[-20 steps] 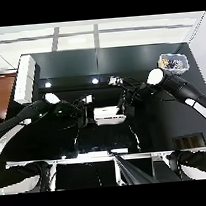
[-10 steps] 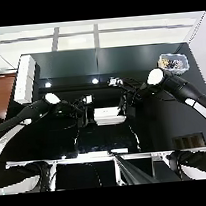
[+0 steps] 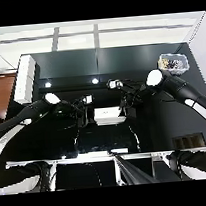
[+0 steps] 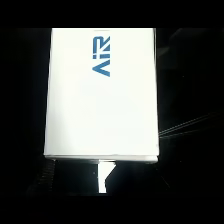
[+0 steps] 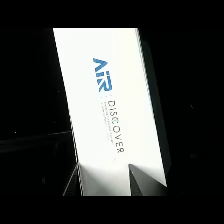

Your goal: Fold the box and place the chain.

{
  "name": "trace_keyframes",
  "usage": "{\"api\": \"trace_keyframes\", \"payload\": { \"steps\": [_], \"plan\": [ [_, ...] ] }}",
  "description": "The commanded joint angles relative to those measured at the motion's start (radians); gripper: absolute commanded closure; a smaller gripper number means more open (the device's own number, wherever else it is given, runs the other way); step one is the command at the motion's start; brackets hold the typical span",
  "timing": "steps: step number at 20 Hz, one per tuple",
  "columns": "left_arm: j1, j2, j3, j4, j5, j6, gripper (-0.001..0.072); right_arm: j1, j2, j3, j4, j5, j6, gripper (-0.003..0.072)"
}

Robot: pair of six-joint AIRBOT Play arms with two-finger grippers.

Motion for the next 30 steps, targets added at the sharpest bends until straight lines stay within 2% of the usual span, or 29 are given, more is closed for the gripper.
{"api": "trace_keyframes", "payload": {
  "steps": [1, 4, 7, 8, 9, 11, 13, 19, 23, 26, 29, 30],
  "plan": [
    [0.0, 0.0, 0.001, 0.0, 0.0, 0.0, 0.0352, 0.003, 0.006, 0.01, -0.012, 0.014, 0.033, 0.0311],
    [0.0, 0.0, 0.001, 0.0, 0.0, -0.003, 0.0352, -0.044, 0.057, 0.07, -0.012, 0.102, 0.219, 0.0311],
    [0.0, 0.0, 0.001, 0.0, 0.0, -0.003, 0.0352, -0.118, 0.084, 0.055, 0.001, 0.217, 0.474, 0.0323],
    [0.0, 0.0, 0.001, 0.0, 0.0, -0.003, 0.0353, -0.127, 0.084, 0.015, 0.066, 0.224, 0.512, 0.0482],
    [0.0, 0.0, 0.001, 0.0, 0.001, -0.003, 0.0353, -0.128, 0.084, -0.037, 0.169, 0.192, 0.495, 0.0682],
    [0.0, 0.0, 0.001, 0.001, 0.001, -0.003, 0.0353, -0.109, 0.078, -0.138, 0.436, 0.033, 0.465, 0.0668],
    [0.0, 0.0, 0.001, 0.0, 0.002, -0.003, 0.0352, -0.088, 0.051, -0.178, 0.558, -0.079, 0.474, 0.0668],
    [0.0, 0.0, 0.001, 0.0, 0.001, -0.003, 0.0351, -0.053, -0.07, -0.181, 0.431, -0.153, 0.528, 0.0668],
    [0.0, 0.0, 0.001, 0.0, 0.001, -0.003, 0.0351, -0.054, -0.076, -0.177, 0.425, -0.15, 0.522, 0.0668],
    [0.001, 0.0, 0.001, -0.022, -0.001, -0.003, 0.0352, -0.074, -0.029, -0.15, 0.414, -0.096, 0.512, 0.0668],
    [0.002, 0.0, 0.001, -0.042, -0.001, -0.003, 0.0349, -0.166, 0.085, -0.105, 0.381, -0.035, 0.518, 0.0669],
    [0.002, 0.0, 0.001, -0.049, 0.0, -0.003, 0.0298, -0.212, 0.132, -0.092, 0.34, -0.021, 0.546, 0.0668]
  ]
}}
